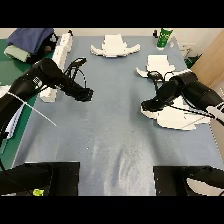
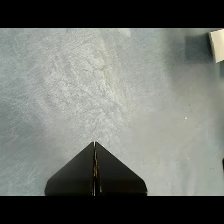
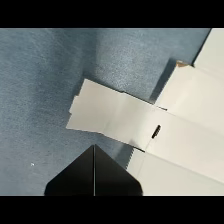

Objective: Fold the box.

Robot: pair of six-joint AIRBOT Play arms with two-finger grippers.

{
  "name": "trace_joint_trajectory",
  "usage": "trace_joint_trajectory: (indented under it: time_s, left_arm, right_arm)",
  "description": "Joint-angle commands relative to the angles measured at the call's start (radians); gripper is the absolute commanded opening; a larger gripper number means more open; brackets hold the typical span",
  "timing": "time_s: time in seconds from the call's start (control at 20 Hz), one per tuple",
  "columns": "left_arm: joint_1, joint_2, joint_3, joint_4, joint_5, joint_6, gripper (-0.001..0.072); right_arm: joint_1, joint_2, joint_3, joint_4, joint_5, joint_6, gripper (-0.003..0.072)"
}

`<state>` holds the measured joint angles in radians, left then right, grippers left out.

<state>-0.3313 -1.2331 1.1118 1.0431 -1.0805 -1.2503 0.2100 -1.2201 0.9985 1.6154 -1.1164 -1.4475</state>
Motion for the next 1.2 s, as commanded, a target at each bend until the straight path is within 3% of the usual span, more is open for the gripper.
trace_joint_trajectory:
  time_s: [0.0, 0.5, 0.7, 0.8, 0.95, 1.05, 1.1, 1.15]
  left_arm:
    - [0.001, 0.0, 0.001, 0.0, 0.0, 0.0, 0.0014]
    - [0.001, 0.0, 0.001, 0.0, 0.0, 0.0, 0.0014]
    - [0.0, 0.0, 0.001, -0.001, 0.003, 0.0, 0.0014]
    - [0.0, -0.002, 0.001, -0.014, 0.053, 0.0, 0.0014]
    - [0.0, -0.002, 0.001, -0.023, 0.142, 0.0, 0.0014]
    - [0.0, -0.002, 0.001, -0.045, 0.176, 0.0, 0.0014]
    - [0.0, -0.002, 0.001, -0.06, 0.184, 0.0, 0.0014]
    - [0.0, -0.002, 0.001, -0.065, 0.19, 0.0, 0.0015]
  right_arm:
    - [-0.001, 0.0, 0.0, 0.001, 0.0, 0.0, 0.0005]
    - [0.0, 0.0, 0.0, 0.012, 0.005, 0.0, 0.0005]
    - [-0.001, -0.002, 0.0, 0.172, 0.036, 0.013, 0.0011]
    - [-0.001, 0.0, 0.002, 0.18, 0.034, 0.12, 0.0166]
    - [-0.065, 0.0, 0.083, -0.078, -0.103, 0.245, 0.0162]
    - [-0.203, -0.003, 0.161, -0.271, -0.23, 0.246, 0.0177]
    - [-0.306, -0.012, 0.191, -0.314, -0.271, 0.241, 0.025]
    - [-0.413, -0.023, 0.205, -0.317, -0.287, 0.222, 0.0274]
